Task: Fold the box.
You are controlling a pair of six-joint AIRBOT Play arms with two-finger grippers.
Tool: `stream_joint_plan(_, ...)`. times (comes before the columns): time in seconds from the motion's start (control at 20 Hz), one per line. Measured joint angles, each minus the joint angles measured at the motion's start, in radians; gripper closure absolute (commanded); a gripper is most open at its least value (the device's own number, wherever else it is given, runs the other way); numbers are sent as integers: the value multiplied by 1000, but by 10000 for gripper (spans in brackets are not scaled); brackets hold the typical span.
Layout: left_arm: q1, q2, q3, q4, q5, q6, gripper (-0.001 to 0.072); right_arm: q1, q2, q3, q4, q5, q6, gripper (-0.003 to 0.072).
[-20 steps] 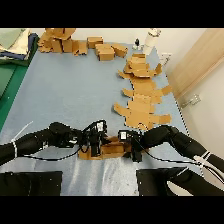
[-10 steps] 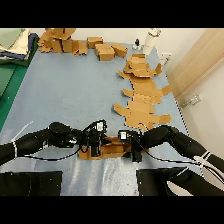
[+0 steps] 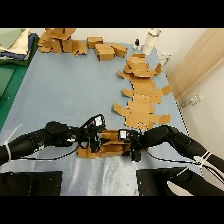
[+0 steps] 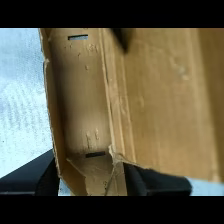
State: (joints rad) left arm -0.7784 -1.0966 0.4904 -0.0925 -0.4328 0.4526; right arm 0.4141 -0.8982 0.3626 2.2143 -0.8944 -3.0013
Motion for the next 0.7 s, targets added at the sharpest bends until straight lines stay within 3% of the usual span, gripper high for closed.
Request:
stream_joint_plan(0.05, 0, 19, 0, 17, 21, -27, 175, 0, 0, 0, -1, -1, 0, 254)
stream_joint_plan(0.1, 0, 40, 0, 40, 39, -66, 144, 0, 0, 0, -1, -2, 0, 253)
stream_joint_plan(0.4, 1, 148, -16, 307, 76, -450, 145, 0, 0, 0, -5, -3, 0, 241)
stream_joint_plan(0.6, 1, 168, -26, 408, 69, -589, 145, 0, 0, 0, -5, -3, 0, 241)
stream_joint_plan(0.65, 1, 170, -27, 421, 69, -605, 145, 0, 0, 0, -4, -3, 0, 210)
stream_joint_plan(0.7, 1, 172, -28, 430, 67, -618, 145, 0, 0, 0, -4, -3, 0, 86)
